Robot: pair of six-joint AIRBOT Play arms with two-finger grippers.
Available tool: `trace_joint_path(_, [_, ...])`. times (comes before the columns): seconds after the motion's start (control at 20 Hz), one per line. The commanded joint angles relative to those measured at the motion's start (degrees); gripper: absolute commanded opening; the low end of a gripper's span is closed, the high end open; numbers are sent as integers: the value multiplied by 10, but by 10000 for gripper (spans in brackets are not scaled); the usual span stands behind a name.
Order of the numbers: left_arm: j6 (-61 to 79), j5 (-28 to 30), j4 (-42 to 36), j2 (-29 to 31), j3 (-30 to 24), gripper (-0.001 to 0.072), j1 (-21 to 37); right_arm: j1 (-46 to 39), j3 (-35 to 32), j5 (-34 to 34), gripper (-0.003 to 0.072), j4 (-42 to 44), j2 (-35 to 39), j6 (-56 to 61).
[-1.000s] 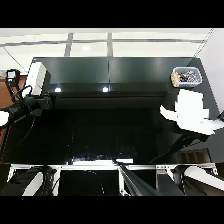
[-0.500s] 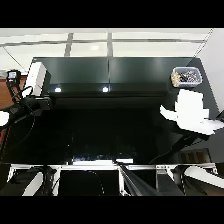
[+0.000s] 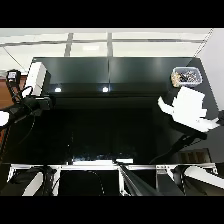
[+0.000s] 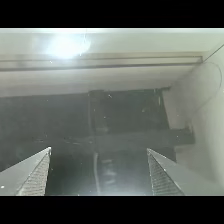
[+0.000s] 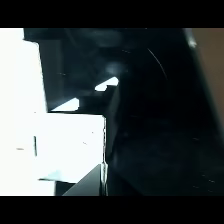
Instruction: Fold the box and place the chain.
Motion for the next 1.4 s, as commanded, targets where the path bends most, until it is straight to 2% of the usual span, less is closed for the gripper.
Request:
trace_joint_path(0.0, [0, -18, 0, 0, 0, 709, 0, 1, -4, 43, 11, 125, 33, -42])
trace_joint_path(0.15, [0, -54, -2, 0, 0, 708, 0, 7, -62, 65, 11, 305, 78, -122])
trace_joint_path(0.25, [0, -79, -2, 0, 0, 708, 0, 36, -119, 66, 11, 396, 120, -178])
trace_joint_path(0.45, [0, -97, -21, -10, 0, 708, -12, 166, -209, 41, 11, 452, 160, -201])
trace_joint_path(0.6, [0, -104, -100, -49, 0, 708, -44, 306, -258, -63, 11, 486, 160, -222])
trace_joint_path(0.7, [4, -106, -163, -90, 6, 708, -62, 394, -277, -104, 11, 527, 159, -299])
trace_joint_path(0.75, [14, -129, -200, -121, 20, 708, -62, 431, -283, -128, 11, 548, 159, -310])
trace_joint_path(0.85, [64, -219, -278, -198, 61, 708, -62, 493, -284, -177, 11, 563, 159, -312])
trace_joint_path(0.95, [135, -333, -366, -283, 102, 708, -67, 535, -284, -212, 12, 561, 159, -312])
trace_joint_path(1.0, [145, -355, -379, -320, 119, 709, -77, 548, -284, -220, 12, 562, 159, -312])
trace_joint_path(1.15, [155, -337, -359, -391, 157, 709, -113, 566, -284, -224, 12, 561, 159, -311])
trace_joint_path(1.35, [157, -362, -343, -480, 206, 709, -154, 568, -284, -223, 12, 561, 159, -310])
